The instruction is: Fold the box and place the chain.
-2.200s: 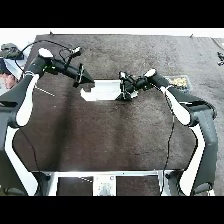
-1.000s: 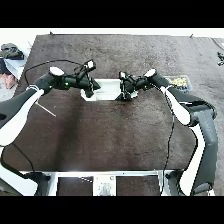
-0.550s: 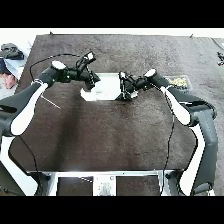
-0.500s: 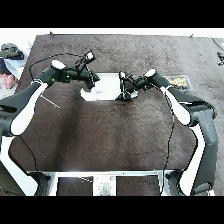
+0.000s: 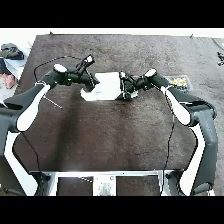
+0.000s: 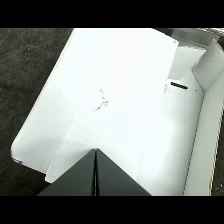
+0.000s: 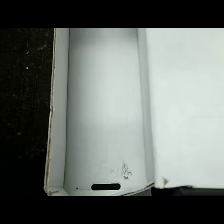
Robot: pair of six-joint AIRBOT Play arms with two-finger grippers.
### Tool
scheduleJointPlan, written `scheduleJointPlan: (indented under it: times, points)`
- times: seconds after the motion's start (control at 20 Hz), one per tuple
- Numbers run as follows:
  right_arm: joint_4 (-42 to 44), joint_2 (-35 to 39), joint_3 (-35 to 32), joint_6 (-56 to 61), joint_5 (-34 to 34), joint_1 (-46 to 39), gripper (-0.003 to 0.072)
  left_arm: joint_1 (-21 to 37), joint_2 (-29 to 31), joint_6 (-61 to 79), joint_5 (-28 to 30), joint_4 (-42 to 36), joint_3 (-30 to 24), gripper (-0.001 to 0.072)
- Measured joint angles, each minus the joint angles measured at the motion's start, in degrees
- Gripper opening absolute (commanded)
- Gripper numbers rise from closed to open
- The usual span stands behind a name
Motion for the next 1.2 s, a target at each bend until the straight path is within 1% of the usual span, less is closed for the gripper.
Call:
scheduleJointPlan:
  times: [0.5,0.7,0.85,1.0,1.1,1.15,1.2]
  points:
    - [0.0,0.0,0.0,-0.1,0.0,0.0,0.0375,0.0,-0.6,-2.0,-0.7,1.0,0.0,0.0012]
    - [0.0,0.0,0.0,-0.2,0.0,0.0,0.0375,0.1,1.3,-1.5,-1.2,1.6,0.5,0.0012]
    - [0.0,0.0,0.0,-0.2,0.0,0.0,0.0374,1.2,3.6,-1.1,-1.7,1.5,1.7,0.0012]
    - [0.0,0.0,0.0,-0.2,0.0,0.0,0.0374,2.8,6.4,-0.1,-5.5,1.8,2.9,0.0013]
    - [0.0,0.0,0.0,-0.2,0.0,0.0,0.0375,3.8,8.0,0.4,-8.9,3.7,3.2,0.0019]
    - [0.0,0.0,0.0,-0.2,0.0,0.0,0.0375,4.1,8.5,0.7,-10.7,5.2,3.3,0.0269]
    - [0.0,0.0,0.0,-0.2,0.0,0.0,0.0375,4.1,8.8,1.3,-12.9,6.8,3.3,0.0441]
